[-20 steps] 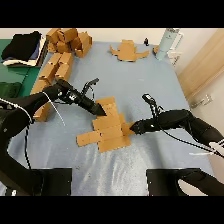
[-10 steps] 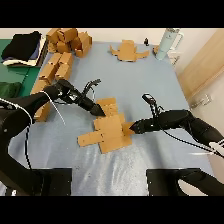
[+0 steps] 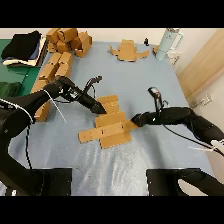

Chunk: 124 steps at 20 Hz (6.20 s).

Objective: Fold the box.

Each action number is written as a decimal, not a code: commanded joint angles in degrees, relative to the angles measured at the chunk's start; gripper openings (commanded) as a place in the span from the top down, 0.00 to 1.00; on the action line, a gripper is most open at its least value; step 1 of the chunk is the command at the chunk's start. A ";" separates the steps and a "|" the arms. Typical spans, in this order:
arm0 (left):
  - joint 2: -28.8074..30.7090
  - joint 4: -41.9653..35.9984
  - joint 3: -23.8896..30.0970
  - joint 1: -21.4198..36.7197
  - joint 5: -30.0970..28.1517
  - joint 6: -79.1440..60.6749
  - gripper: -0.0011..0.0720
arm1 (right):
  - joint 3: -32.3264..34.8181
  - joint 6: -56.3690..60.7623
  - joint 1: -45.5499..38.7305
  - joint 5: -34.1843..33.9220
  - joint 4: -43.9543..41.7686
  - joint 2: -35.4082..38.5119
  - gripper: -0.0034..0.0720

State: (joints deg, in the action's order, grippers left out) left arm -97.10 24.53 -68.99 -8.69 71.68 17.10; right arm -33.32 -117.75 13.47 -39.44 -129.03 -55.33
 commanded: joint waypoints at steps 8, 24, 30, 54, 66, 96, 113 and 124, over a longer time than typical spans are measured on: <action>4.37 -0.04 -0.09 -8.13 -3.02 -12.02 0.97 | -9.66 17.73 -11.58 -0.83 10.43 -0.02 0.95; 13.16 2.45 15.19 -18.38 -27.43 -16.24 0.97 | -9.62 17.64 -7.30 -1.16 10.14 -0.07 0.95; 13.79 2.47 15.15 -17.49 -24.59 -15.69 0.97 | -9.62 17.64 -7.30 -1.86 10.14 -0.07 0.95; 13.46 2.69 15.17 -14.10 -17.49 -16.20 0.97 | -9.62 16.90 -7.30 -3.65 9.73 0.00 0.95; 13.46 2.49 15.15 -14.10 -17.53 -16.20 0.97 | -7.63 31.93 16.92 -24.09 29.99 16.15 0.95; 13.46 2.49 15.13 -14.14 -17.55 -16.20 0.97 | 5.07 61.33 65.05 -11.54 89.09 -2.80 0.39; 13.44 2.47 15.13 -14.14 -17.55 -16.20 0.97 | 5.25 66.93 57.22 -11.04 92.65 1.01 0.00; 13.44 2.49 15.13 -14.14 -17.55 -16.20 0.97 | 8.26 -20.09 24.44 11.98 31.26 11.37 0.00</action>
State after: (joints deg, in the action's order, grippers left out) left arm -83.64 27.03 -53.82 -22.83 54.15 0.91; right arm -25.21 -108.22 46.28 -32.93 -75.07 -44.73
